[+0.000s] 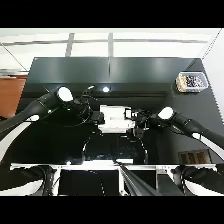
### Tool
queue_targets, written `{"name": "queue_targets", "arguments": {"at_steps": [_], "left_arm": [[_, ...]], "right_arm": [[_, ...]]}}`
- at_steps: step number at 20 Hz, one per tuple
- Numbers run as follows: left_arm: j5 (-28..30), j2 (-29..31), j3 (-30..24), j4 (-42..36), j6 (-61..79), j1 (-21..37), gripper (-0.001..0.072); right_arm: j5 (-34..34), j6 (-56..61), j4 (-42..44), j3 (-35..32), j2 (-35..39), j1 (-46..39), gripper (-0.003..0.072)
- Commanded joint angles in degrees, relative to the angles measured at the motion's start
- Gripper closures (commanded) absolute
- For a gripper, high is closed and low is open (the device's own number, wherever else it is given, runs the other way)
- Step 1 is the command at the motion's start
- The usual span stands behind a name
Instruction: Fold the box and place the chain.
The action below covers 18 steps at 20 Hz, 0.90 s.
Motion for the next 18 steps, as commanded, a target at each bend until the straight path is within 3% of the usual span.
{"name": "queue_targets", "arguments": {"at_steps": [1,6,12,16,18], "left_arm": [[2.4,0.0,1.0,7.3,-8.1,-2.7,0.0251],[5.8,-0.1,1.9,17.9,-20.0,-7.1,0.0250],[1.8,-1.7,8.1,32.0,-30.9,-15.5,0.0251],[-4.7,-5.7,10.4,34.7,-39.7,-17.8,0.0251],[-5.1,-6.5,10.3,35.1,-40.6,-18.4,0.0250]], "right_arm": [[-0.1,0.0,0.0,0.0,0.0,0.0,0.0225],[0.0,0.0,0.0,0.0,0.0,0.0,0.0225],[-0.1,0.0,0.0,0.0,0.0,0.0,0.0225],[-0.1,0.0,0.0,0.0,0.0,0.0,0.0225],[-0.2,0.0,0.0,0.0,0.0,0.0,0.0225]]}}
